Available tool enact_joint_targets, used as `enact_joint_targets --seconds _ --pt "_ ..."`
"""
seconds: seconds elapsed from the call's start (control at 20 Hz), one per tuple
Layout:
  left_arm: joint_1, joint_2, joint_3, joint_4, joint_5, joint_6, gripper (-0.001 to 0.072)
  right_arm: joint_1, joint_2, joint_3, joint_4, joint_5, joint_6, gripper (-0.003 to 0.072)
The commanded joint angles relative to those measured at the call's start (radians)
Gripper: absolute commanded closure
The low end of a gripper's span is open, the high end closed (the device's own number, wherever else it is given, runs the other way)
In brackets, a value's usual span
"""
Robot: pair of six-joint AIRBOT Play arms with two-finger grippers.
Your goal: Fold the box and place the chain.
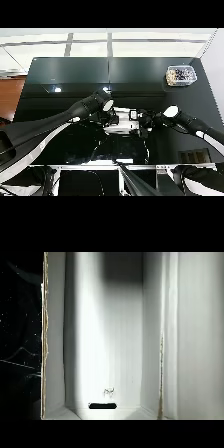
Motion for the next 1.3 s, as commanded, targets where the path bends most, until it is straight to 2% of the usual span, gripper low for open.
enact_joint_targets --seconds 0.0,0.2,0.25,0.3,0.35,0.6,0.9,0.95,1.0,1.1,1.2,1.25 --pt "0.001 0.0 0.0 -0.004 -0.002 0.002 0.0683 0.001 -0.001 0.0 -0.001 0.0 -0.001 0.053" --pt "0.001 0.0 0.0 -0.007 -0.002 0.002 0.0683 0.001 -0.001 0.0 -0.001 0.011 0.0 0.0527" --pt "0.001 0.0 0.0 -0.007 -0.003 0.002 0.0683 0.001 0.0 0.001 0.004 0.011 0.005 0.0344" --pt "0.001 0.0 0.0 -0.007 -0.003 0.002 0.0683 0.001 0.008 0.002 0.001 0.018 0.048 0.0062" --pt "0.001 0.0 0.0 -0.007 -0.003 0.002 0.0683 0.001 0.026 0.003 -0.018 0.026 0.09 0.0016" --pt "0.001 0.0 0.0 -0.016 -0.003 -0.031 0.0683 -0.014 0.178 0.004 -0.22 0.112 0.159 0.0017" --pt "0.0 0.0 0.0 -0.019 0.004 -0.051 0.0682 -0.039 0.177 0.003 -0.23 0.114 0.156 0.0018" --pt "0.0 0.0 0.0 -0.019 0.004 -0.051 0.0682 -0.04 0.167 0.003 -0.225 0.114 0.154 0.0048" --pt "0.001 0.0 0.0 -0.019 0.002 -0.051 0.0682 -0.039 0.156 0.004 -0.22 0.113 0.151 0.0151" --pt "0.001 0.0 0.0 -0.019 -0.001 -0.051 0.0682 -0.038 0.146 0.003 -0.178 0.113 0.136 0.0275" --pt "0.001 0.0 0.0 -0.019 -0.002 -0.051 0.0682 -0.031 0.14 0.003 -0.129 0.113 0.122 0.0503" --pt "0.001 0.0 0.0 -0.019 -0.003 -0.05 0.0682 -0.026 0.136 0.003 -0.101 0.109 0.122 0.0501"
